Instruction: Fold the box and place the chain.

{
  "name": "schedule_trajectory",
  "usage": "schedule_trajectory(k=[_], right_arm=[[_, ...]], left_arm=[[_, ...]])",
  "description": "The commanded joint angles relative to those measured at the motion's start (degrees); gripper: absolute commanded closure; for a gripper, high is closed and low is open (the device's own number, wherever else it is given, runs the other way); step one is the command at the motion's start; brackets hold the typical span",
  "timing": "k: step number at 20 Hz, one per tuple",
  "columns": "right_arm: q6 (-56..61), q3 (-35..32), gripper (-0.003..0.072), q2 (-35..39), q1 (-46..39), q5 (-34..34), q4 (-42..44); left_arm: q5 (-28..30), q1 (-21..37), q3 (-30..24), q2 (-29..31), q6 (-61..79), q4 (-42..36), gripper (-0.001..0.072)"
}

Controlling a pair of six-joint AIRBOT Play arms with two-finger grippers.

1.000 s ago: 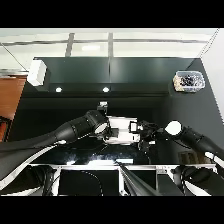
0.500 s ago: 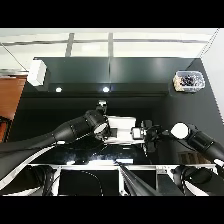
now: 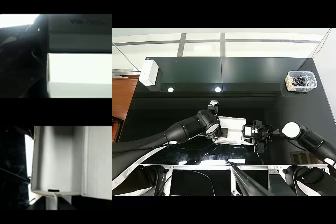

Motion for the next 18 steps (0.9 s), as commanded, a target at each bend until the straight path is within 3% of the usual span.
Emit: schedule_trajectory(k=[1,6,12,13,14,15,16,17,18], right_arm=[[1.38,0.04,0.0556,-1.40,1.77,-0.87,3.39],[1.70,0.04,0.0556,-4.50,5.11,-9.33,10.75],[4.76,0.04,0.0555,-4.68,4.94,-9.35,8.26],[5.57,0.04,0.0507,-4.68,4.94,-9.44,8.00],[6.34,0.04,0.0325,-4.68,4.94,-9.64,8.02],[6.38,0.04,0.0311,-4.68,4.94,-9.62,7.87],[6.67,0.04,0.0320,-4.68,4.94,-9.46,7.10],[7.65,0.04,0.0493,-4.68,4.94,-9.27,6.51],[9.20,0.04,0.0470,-4.68,4.94,-9.44,5.99]], left_arm=[[0.13,0.02,-0.02,0.04,0.00,0.02,0.0683],[0.11,0.02,-0.02,0.04,0.00,-0.15,0.0683],[0.11,0.02,-0.02,0.04,0.00,-0.15,0.0683],[0.09,0.02,-0.02,0.04,0.00,-0.15,0.0683],[0.09,0.02,-0.02,0.04,0.00,-0.15,0.0683],[0.09,0.02,-0.02,0.04,0.00,-0.15,0.0683],[0.09,0.02,-0.02,0.04,0.00,-0.15,0.0682],[0.07,0.02,-0.02,0.04,0.00,-0.17,0.0683],[0.07,0.02,-0.02,0.04,0.00,-0.17,0.0683]])
